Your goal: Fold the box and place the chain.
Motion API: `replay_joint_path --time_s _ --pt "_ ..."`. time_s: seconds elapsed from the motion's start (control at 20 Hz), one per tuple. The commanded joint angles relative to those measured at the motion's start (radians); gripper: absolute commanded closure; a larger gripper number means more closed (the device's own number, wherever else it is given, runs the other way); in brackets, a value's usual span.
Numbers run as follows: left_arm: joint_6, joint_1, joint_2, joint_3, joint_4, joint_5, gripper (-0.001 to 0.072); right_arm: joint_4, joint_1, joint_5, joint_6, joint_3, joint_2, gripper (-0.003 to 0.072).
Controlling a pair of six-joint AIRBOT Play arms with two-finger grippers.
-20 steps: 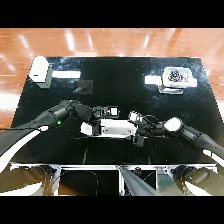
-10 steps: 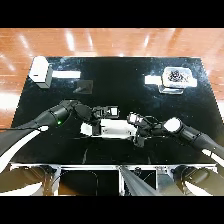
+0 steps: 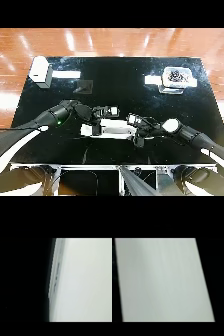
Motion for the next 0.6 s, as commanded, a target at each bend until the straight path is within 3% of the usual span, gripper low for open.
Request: replay_joint_path --time_s 0.0,0.55 --pt "-0.012 0.000 0.001 0.000 0.000 0.000 0.0686 -0.002 0.000 -0.005 0.000 0.000 -0.006 0.0133" --pt "-0.012 0.000 0.001 0.000 -0.001 0.001 0.0687 -0.002 0.000 -0.001 -0.012 0.000 -0.005 0.0134"
